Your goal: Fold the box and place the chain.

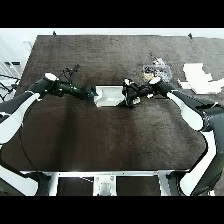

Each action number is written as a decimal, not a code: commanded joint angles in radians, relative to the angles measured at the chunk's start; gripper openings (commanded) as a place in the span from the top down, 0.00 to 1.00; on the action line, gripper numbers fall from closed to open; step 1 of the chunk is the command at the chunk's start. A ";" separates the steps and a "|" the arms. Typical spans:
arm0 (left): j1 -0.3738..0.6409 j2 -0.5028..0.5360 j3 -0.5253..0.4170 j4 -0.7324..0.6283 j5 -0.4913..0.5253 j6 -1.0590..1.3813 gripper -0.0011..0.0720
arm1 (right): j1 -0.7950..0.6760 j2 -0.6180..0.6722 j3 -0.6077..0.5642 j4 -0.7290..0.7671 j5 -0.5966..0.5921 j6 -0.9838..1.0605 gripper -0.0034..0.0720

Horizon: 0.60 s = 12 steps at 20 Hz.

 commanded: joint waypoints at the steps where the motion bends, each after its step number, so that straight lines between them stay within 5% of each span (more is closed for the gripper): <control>1: -0.014 0.000 0.001 0.005 0.036 -0.025 0.41 | 0.000 -0.001 0.000 0.000 0.000 0.000 0.19; 12: -0.082 0.000 0.011 0.092 0.129 -0.130 0.48 | 0.000 -0.001 0.000 0.000 0.000 0.000 0.19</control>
